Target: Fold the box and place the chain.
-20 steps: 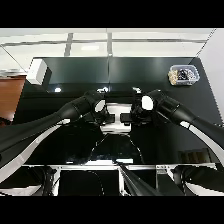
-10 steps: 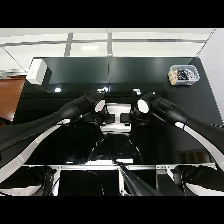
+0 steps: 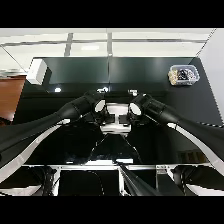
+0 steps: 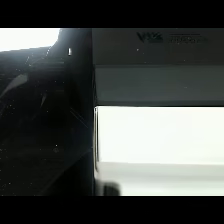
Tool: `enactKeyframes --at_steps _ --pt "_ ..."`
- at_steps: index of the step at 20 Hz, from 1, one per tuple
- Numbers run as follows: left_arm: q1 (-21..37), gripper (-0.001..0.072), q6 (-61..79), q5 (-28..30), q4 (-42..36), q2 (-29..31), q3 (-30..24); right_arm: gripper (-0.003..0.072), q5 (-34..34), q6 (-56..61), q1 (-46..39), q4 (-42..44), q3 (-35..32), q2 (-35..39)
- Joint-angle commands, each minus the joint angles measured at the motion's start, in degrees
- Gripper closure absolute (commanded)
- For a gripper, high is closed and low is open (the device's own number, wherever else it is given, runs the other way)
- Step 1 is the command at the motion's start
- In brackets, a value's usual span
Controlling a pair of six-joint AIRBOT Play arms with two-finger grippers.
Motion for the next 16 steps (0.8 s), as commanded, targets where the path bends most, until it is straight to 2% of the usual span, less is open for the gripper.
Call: enactKeyframes --at_steps 1,2,3,5,6,12,14,16 --pt "0.0 0.0683 0.0 -0.4 0.0 0.0 0.0 0.0248 1.2 1.2 0.7 -0.9 0.3 -1.2" --pt "0.0 0.0683 0.0 -0.4 0.0 0.0 0.0 0.0249 1.2 1.5 0.8 -0.9 0.3 -1.4" --pt "0.0 0.0683 0.0 -0.5 0.0 0.0 0.0 0.0334 1.1 1.7 0.9 -0.9 0.3 -1.7" --pt "0.0 0.0683 0.0 -1.1 0.0 0.0 0.0 0.0571 0.6 1.7 0.9 -0.8 0.3 -1.7" --pt "0.0 0.0683 0.0 -1.1 0.0 0.0 0.0 0.0662 0.6 1.6 0.9 -0.8 0.3 -1.7" --pt "0.0 0.0683 0.0 -1.2 0.0 0.0 0.0 0.0671 0.9 1.6 0.9 -0.2 0.3 -1.7" --pt "0.0 0.0683 0.0 -1.2 0.0 0.0 0.0 0.0454 0.9 1.0 0.9 0.6 0.4 -1.5" --pt "0.0 0.0683 0.0 -1.3 0.0 0.0 0.0 0.045 0.9 0.7 0.9 0.6 0.4 -1.4"
